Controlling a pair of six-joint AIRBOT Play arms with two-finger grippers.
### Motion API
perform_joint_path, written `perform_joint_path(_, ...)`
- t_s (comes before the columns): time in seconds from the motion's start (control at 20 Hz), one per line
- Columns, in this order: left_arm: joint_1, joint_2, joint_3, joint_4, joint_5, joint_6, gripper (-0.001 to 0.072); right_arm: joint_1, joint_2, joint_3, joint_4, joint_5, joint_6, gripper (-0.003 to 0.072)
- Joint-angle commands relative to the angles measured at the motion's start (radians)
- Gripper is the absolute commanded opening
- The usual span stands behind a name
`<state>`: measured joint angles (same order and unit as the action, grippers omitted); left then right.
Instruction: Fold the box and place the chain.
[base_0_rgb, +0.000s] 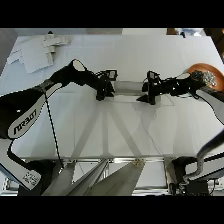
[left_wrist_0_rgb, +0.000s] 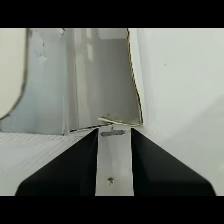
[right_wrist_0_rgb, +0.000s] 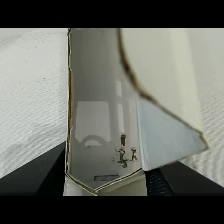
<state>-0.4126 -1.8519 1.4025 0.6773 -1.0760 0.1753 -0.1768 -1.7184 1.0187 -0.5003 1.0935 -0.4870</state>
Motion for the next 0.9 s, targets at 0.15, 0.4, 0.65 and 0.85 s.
perform_joint_path(0.15, 0.000, -0.001, 0.000, -0.016, 0.011, -0.076, 0.0287, 0.001, 0.000, 0.000, 0.000, 0.003, -0.001, 0.0186)
perform_joint_path(0.4, 0.000, -0.001, 0.000, -0.016, 0.010, -0.098, 0.0371, 0.001, 0.000, 0.000, 0.000, 0.003, -0.001, 0.0186)
perform_joint_path(0.65, 0.000, -0.001, 0.000, -0.015, 0.010, -0.098, 0.0423, 0.001, 0.000, 0.000, 0.000, 0.003, -0.001, 0.0186)
perform_joint_path(0.85, 0.000, 0.000, 0.000, -0.014, 0.010, -0.098, 0.0238, 0.001, 0.000, 0.000, 0.000, 0.003, -0.001, 0.0186)
